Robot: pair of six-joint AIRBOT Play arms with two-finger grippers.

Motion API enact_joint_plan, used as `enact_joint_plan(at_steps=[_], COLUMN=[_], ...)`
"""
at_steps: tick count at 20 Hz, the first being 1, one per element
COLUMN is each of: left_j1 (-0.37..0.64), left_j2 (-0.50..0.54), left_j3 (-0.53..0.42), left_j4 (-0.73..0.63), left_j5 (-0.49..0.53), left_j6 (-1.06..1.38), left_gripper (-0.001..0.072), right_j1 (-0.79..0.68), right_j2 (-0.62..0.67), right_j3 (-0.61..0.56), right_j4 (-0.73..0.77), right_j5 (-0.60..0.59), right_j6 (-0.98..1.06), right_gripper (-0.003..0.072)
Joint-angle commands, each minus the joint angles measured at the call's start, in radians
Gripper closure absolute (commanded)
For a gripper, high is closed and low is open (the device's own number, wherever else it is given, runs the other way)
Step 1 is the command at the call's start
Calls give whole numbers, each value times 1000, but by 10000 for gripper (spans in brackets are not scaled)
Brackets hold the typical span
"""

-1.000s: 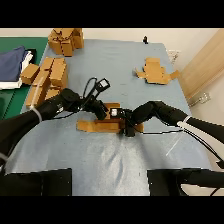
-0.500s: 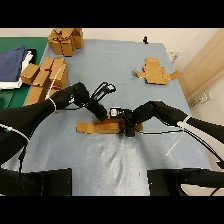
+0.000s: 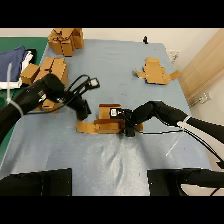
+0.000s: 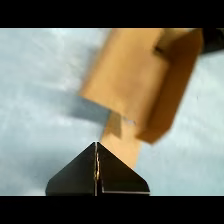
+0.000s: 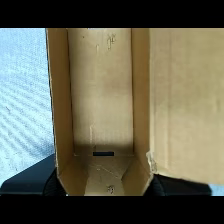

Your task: Fold the box.

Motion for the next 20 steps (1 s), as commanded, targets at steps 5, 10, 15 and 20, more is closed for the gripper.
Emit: enact_joint_plan(at_steps=[5, 10, 15, 20], left_j1=[-62, -133, -162, -184], left_j2=[96, 93, 78, 68], left_j3=[-207, -207, -207, -207], left_j4=[11, 6, 0, -40], left_j5=[135, 312, 185, 266], left_j6=[289, 336, 341, 319], left_gripper=[26, 19, 19, 20], right_j1=[0, 0, 0, 0], right_j2=[-1, -1, -1, 0], right_j3=[0, 0, 0, 0], right_j4=[-6, -6, -6, -6], right_j5=[1, 2, 1, 1], right_j6=[0, 0, 0, 0], right_gripper=[164, 166, 174, 174])
